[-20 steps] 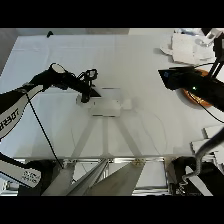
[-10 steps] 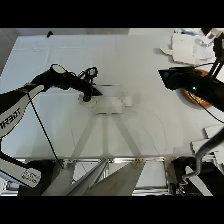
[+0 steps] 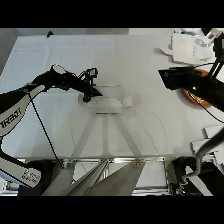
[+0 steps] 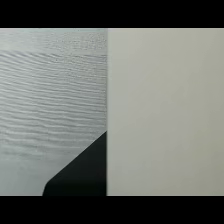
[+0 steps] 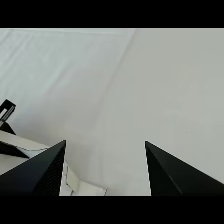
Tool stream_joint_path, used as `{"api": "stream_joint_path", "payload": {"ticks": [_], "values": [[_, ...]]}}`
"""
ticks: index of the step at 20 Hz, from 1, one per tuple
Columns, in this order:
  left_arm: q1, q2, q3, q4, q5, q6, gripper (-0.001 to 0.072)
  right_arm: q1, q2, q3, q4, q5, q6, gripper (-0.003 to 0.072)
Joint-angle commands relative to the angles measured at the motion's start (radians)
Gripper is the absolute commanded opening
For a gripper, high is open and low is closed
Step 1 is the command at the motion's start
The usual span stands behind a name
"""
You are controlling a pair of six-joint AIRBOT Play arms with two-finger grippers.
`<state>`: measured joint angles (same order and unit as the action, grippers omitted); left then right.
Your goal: Fold the box and place the chain.
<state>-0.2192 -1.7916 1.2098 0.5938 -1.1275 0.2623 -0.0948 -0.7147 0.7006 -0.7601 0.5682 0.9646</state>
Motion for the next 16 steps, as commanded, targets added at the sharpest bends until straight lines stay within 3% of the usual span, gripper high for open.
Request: {"api": "stream_joint_path", "payload": {"ticks": [1,11,16], "values": [[0.003,0.0,0.0,0.009,-0.04,0.0,0.0004,-0.001,-0.001,0.001,0.0,0.0,0.0,0.0515],[0.002,0.0,0.0,0.009,-0.032,0.0,0.0007,-0.001,0.0,0.001,0.0,0.024,-0.034,0.0516],[0.001,0.0,0.0,0.008,-0.032,0.0,0.0007,0.0,0.0,0.002,0.001,0.315,-0.217,0.0541]]}}
